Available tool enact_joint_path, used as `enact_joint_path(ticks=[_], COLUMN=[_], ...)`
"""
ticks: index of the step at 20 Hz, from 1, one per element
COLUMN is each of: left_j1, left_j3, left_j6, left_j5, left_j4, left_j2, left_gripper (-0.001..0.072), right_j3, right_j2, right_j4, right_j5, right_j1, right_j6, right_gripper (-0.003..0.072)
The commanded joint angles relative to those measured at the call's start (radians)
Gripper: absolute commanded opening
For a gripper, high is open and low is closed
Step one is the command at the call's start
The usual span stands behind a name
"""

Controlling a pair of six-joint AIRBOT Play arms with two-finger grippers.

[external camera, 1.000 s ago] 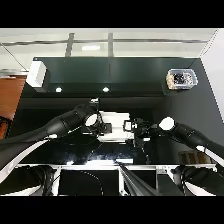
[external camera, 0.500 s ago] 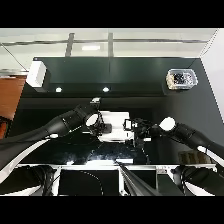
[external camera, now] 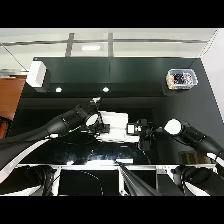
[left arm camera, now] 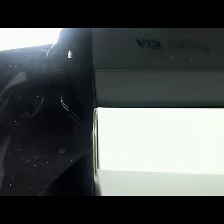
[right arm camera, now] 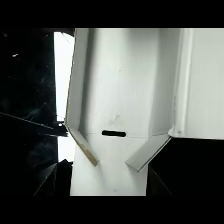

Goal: Fold the box and place the chain.

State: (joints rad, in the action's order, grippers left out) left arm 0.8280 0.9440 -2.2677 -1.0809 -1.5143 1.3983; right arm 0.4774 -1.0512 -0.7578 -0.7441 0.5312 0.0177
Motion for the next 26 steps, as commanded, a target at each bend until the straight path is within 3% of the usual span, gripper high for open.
enact_joint_path(ticks=[1, 5, 6, 7, 9, 12, 18, 26], left_j1=[0.0, 0.0, 0.0, 0.0, 0.0, 0.0, 0.0, 0.0], left_j3=[0.0, 0.0, 0.0, 0.0, 0.0, 0.0, 0.0, 0.0], left_j6=[0.004, 0.004, 0.004, 0.005, 0.005, 0.005, 0.005, 0.005], left_j5=[-0.002, -0.001, -0.001, -0.002, -0.002, -0.002, -0.002, -0.001], left_j4=[0.006, 0.007, 0.008, 0.008, 0.008, 0.008, 0.008, 0.008], left_j2=[0.009, 0.01, 0.01, 0.01, 0.01, 0.01, 0.01, 0.01], left_gripper=[0.0027, 0.0028, 0.0028, 0.0028, 0.0028, 0.0029, 0.0029, 0.0029], right_j3=[0.0, 0.0, 0.0, 0.0, 0.0, 0.0, 0.0, 0.0], right_j2=[-0.011, -0.037, -0.042, -0.042, -0.042, -0.043, -0.105, -0.108], right_j4=[0.031, 0.05, 0.05, 0.05, 0.051, 0.069, 0.302, 0.317], right_j5=[0.064, 0.089, 0.101, 0.109, 0.111, 0.102, 0.143, 0.143], right_j1=[0.016, 0.046, 0.047, 0.047, 0.047, 0.051, 0.051, 0.051], right_j6=[0.008, 0.008, 0.008, 0.009, 0.018, 0.08, 0.079, 0.079], right_gripper=[0.0672, 0.0672, 0.064, 0.0425, 0.0241, 0.0245, 0.0246, 0.0245])
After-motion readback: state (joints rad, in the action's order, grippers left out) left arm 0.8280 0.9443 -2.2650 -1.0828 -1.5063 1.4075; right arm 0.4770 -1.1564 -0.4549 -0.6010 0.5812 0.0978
